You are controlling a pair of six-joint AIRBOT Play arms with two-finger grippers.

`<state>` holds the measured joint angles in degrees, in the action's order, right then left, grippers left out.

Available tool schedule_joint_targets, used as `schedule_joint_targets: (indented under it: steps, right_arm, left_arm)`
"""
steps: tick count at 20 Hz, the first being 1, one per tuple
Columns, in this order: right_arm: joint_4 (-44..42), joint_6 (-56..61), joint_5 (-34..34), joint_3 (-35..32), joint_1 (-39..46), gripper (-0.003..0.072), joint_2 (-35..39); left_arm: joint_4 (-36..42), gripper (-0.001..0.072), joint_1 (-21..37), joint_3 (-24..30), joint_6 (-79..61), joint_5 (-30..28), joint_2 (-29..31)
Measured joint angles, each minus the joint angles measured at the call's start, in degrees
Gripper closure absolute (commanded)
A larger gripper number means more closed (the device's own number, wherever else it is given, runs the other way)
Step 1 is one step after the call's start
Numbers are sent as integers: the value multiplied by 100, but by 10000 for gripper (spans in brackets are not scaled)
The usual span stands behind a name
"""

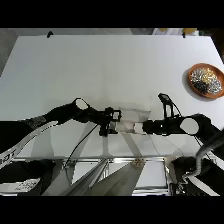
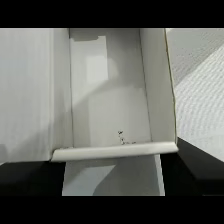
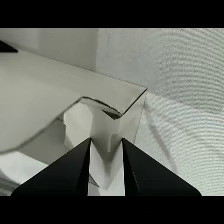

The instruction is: Fold the box and place the chain.

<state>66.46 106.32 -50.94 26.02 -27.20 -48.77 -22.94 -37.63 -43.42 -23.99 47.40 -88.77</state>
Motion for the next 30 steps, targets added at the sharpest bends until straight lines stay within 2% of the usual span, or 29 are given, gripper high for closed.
schedule_joint_targets:
  steps: [8,14,16,17,18,21,23,28,30]
  right_arm:
    - [942,1904,-319,623,-721,465,-1088]
    - [1421,3038,-439,815,-1080,463,-1550]
    - [1497,3228,-446,826,-1128,450,-1622]
    - [1528,3303,-426,826,-1143,390,-1652]
    - [1550,3379,-411,833,-1156,372,-1665]
    - [1652,3585,-422,837,-1174,369,-1692]
    - [1716,3648,-435,839,-1178,325,-1698]
    - [1908,3613,-555,868,-1182,318,-1716]
    - [1961,3432,-660,940,-1178,281,-1731]
  left_arm:
    - [0,456,0,0,0,0,0]
    - [0,456,0,0,0,0,0]
    - [0,456,0,0,0,0,0]
    - [0,456,0,0,0,-2,0]
    - [0,456,0,0,0,-2,0]
    - [0,456,0,0,0,-2,0]
    - [0,456,0,0,0,-2,0]
    - [0,456,0,0,0,-2,0]
    - [0,456,0,0,-2,-2,0]
